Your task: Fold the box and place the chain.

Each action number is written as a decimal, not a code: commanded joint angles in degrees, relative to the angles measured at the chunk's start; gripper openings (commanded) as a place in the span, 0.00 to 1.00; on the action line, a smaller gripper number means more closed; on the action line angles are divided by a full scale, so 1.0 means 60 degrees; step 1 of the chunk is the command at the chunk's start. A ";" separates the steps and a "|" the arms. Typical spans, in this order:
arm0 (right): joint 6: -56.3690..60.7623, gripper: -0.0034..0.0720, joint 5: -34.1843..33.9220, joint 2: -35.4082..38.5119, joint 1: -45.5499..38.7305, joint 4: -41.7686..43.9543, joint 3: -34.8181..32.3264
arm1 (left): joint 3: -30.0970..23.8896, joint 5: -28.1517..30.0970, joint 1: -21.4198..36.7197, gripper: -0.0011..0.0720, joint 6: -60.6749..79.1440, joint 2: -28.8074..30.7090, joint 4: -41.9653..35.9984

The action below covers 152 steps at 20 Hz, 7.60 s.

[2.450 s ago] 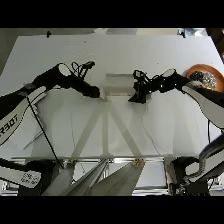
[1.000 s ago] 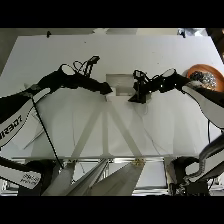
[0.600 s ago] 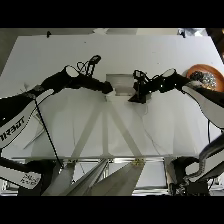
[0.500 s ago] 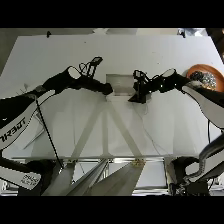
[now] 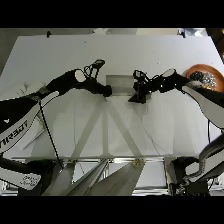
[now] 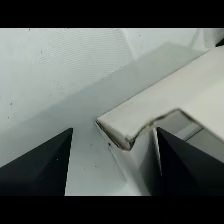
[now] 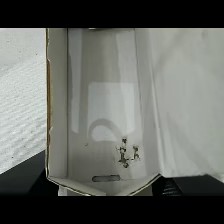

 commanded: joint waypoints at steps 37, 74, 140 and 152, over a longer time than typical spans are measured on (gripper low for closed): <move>0.0004 0.55 0.0007 0.0000 0.0000 0.0004 0.0000 | 0.3519 -0.4153 -0.0280 0.65 -0.3501 -0.0936 0.1446; 0.0004 0.55 0.0004 0.0000 0.0000 0.0004 0.0000 | -0.1013 -0.1344 0.1330 0.97 1.6976 -0.0659 -0.5705; 0.5096 0.06 -0.3432 0.1574 0.1100 0.0900 0.0000 | -0.1005 -0.1078 0.1162 0.46 1.6957 -0.0659 -0.5581; 0.6579 0.06 -0.2820 0.2412 0.1100 -0.0576 0.0000 | -0.1005 -0.1082 0.1162 0.46 1.6954 -0.0659 -0.5588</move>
